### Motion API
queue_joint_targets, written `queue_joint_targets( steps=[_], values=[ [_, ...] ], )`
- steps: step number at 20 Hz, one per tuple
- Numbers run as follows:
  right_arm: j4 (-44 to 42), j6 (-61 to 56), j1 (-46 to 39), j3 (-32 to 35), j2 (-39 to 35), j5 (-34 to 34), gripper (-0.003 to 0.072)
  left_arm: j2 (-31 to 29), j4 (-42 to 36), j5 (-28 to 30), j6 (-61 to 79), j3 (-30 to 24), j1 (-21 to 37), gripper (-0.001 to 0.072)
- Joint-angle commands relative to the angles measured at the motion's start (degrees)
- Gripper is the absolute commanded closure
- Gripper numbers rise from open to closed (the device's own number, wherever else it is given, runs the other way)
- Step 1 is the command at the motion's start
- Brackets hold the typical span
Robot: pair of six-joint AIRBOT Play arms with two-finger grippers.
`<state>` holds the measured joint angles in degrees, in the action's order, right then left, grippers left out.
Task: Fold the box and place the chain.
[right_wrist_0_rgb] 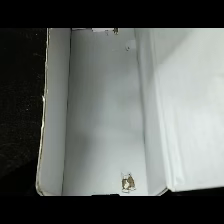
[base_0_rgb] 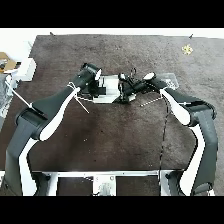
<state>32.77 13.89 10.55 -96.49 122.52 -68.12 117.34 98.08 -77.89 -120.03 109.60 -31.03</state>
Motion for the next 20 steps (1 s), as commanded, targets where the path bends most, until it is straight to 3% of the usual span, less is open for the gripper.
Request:
queue_joint_targets(
  steps=[1, 2, 3, 4, 10, 15, 20],
  values=[
    [0.00, 0.02, -0.02, -0.07, -0.02, -0.04, 0.0248, 0.04, 0.33, 0.52, -0.37, -0.02, 0.02, 0.0697],
    [0.00, 0.00, -0.02, -0.07, -0.02, -0.04, 0.0248, 0.04, 0.22, 0.72, -0.37, -0.02, 0.02, 0.0561],
    [0.00, 0.02, -0.02, -0.07, -0.02, -0.04, 0.0249, -0.02, -0.20, 0.92, 0.24, -0.02, 0.02, 0.0356],
    [0.00, 0.02, -0.02, -0.07, -0.02, -0.04, 0.0248, -0.09, -0.37, 0.92, 1.07, 0.00, 0.02, 0.0297],
    [0.00, 0.00, -0.02, -0.07, -0.02, -0.04, 0.0248, -0.72, -0.70, -1.57, 2.19, 2.43, 0.09, 0.0297],
    [0.00, 0.00, -0.02, -0.07, -0.02, -0.04, 0.0249, -0.83, 1.03, -12.02, 7.50, 11.26, 0.09, 0.0297],
    [0.02, 0.00, -0.02, -0.07, -0.02, -0.02, 0.0248, -5.73, 2.19, -7.80, 20.61, 10.95, 0.20, 0.0296]
  ],
)
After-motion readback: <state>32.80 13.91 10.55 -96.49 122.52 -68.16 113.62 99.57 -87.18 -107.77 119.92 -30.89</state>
